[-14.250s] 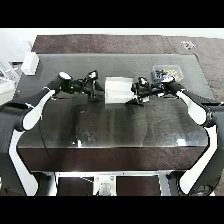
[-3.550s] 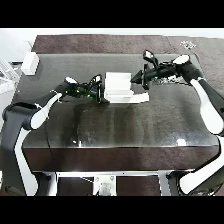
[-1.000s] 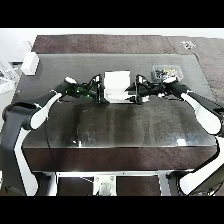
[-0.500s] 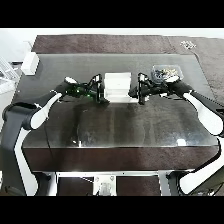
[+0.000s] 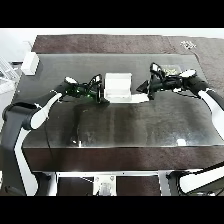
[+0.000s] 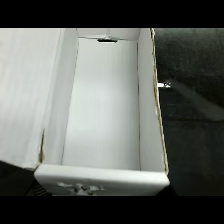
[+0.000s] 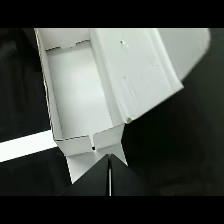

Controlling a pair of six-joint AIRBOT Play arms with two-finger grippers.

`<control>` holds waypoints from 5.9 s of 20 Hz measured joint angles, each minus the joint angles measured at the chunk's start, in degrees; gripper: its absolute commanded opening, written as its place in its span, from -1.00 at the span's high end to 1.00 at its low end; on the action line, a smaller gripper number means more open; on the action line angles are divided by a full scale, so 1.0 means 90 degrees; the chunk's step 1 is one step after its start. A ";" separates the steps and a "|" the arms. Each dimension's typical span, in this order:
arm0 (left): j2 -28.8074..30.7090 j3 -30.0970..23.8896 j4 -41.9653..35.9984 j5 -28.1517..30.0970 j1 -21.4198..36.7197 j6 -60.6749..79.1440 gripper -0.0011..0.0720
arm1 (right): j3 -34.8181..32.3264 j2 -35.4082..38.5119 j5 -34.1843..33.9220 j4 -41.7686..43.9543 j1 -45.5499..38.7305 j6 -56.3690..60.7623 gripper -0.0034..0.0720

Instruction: Fold the box and place the chain.

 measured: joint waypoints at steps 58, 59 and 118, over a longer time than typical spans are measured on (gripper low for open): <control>0.0000 0.0000 -0.0002 0.0010 0.0000 0.0005 -0.35 | 0.1382 -0.0828 0.0646 -0.1282 0.0687 0.7247 -0.47; 0.0000 0.0000 -0.0002 0.0010 0.0000 0.0005 -0.35 | 0.1382 -0.0828 0.0646 -0.1292 0.0699 0.7247 -0.47; 0.0000 0.0000 -0.0022 -0.0090 0.0007 -0.0044 -0.35 | 0.1991 -0.0801 -0.0034 -0.5175 0.2526 1.1555 -0.47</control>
